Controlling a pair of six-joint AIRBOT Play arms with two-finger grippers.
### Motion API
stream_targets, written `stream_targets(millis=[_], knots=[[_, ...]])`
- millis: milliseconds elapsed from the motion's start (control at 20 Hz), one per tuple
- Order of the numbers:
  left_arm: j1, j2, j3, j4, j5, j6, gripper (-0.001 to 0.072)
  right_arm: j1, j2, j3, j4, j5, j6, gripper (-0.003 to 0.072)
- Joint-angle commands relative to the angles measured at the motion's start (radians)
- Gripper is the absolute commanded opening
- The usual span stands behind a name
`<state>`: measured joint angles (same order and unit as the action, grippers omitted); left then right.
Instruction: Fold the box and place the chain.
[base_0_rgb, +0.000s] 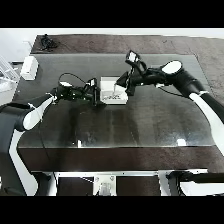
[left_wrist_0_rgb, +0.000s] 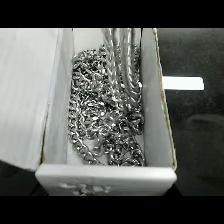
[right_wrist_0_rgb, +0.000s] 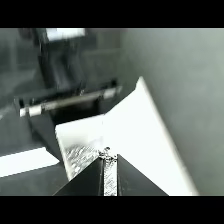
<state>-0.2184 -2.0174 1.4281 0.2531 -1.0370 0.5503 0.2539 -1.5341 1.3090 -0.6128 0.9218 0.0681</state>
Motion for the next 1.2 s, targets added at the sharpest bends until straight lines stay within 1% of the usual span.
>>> stream_targets(millis=[0,50,100,150,200,450,650,700,750,800,850,900,1000,1150], knots=[[0.001,0.000,0.000,0.000,0.000,0.000,0.0281,0.002,-0.100,-0.008,0.002,-0.010,0.000,0.0004],[0.001,0.000,0.000,0.000,0.000,0.000,0.0281,0.005,-0.113,-0.008,0.003,-0.010,0.000,0.0006],[0.000,0.000,0.000,0.000,0.000,0.000,0.0281,0.004,-0.113,-0.006,0.006,-0.008,0.000,0.0131],[0.001,0.000,0.000,0.000,0.000,0.000,0.0281,0.002,-0.107,0.000,0.011,-0.008,0.012,0.0403],[0.001,0.000,0.000,0.000,0.000,0.000,0.0281,-0.005,-0.098,0.007,0.012,-0.009,0.011,0.0590],[0.001,0.000,0.000,0.000,0.000,0.000,0.0280,-0.050,-0.019,0.082,0.011,-0.014,0.011,0.0585],[0.001,0.000,0.000,0.000,0.000,0.000,0.0281,-0.111,0.032,0.151,0.012,-0.076,0.012,0.0574],[0.001,0.000,0.000,0.000,0.000,0.000,0.0281,-0.131,0.034,0.174,0.021,-0.093,0.012,0.0361],[0.001,0.000,0.000,0.000,0.000,0.000,0.0281,-0.150,0.029,0.192,0.050,-0.112,0.010,0.0102],[0.001,0.000,0.000,0.000,0.000,0.000,0.0281,-0.167,0.016,0.211,0.068,-0.112,0.008,0.0019],[0.001,0.000,0.000,0.000,0.000,0.000,0.0281,-0.178,-0.008,0.233,0.071,-0.097,0.007,0.0003],[0.001,0.000,0.000,0.000,0.000,0.000,0.0281,-0.188,-0.039,0.262,0.071,-0.058,0.007,0.0003],[0.001,0.000,0.000,0.000,0.000,0.000,0.0281,-0.201,-0.121,0.333,0.072,0.060,0.011,0.0003],[0.000,0.000,0.000,0.000,0.000,0.000,0.0281,-0.200,-0.250,0.423,0.072,0.171,0.066,0.0003]])
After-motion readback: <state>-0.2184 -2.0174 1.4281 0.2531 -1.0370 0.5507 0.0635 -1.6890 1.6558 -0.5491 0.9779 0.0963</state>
